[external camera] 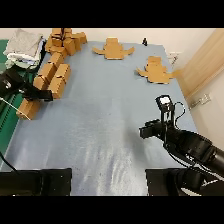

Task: Fold the box.

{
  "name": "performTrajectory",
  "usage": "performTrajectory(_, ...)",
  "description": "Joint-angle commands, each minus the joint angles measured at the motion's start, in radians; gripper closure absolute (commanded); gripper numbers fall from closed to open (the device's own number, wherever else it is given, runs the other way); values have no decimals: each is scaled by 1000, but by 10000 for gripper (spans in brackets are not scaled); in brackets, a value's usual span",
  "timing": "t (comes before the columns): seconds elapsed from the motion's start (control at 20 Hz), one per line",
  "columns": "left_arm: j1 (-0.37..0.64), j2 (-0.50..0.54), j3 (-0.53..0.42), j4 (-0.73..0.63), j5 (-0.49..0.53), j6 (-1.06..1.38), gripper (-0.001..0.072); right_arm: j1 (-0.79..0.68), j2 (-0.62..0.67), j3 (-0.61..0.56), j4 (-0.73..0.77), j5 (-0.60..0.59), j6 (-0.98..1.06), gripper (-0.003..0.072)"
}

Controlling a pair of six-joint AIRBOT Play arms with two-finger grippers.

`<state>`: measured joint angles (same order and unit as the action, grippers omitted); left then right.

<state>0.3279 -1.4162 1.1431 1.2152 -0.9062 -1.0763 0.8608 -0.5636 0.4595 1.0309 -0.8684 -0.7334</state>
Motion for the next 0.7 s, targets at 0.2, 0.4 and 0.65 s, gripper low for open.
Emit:
performTrajectory(0.2,-90,114,138,-151,-265,-18,699,-132,-227,108,105,58,-75,682)
performTrajectory(0.4,-358,138,138,-47,-182,-150,700,-298,-488,393,398,37,-383,682)
performTrajectory(0.65,-665,126,100,-31,-87,-208,701,-356,-750,665,657,-35,-545,681)
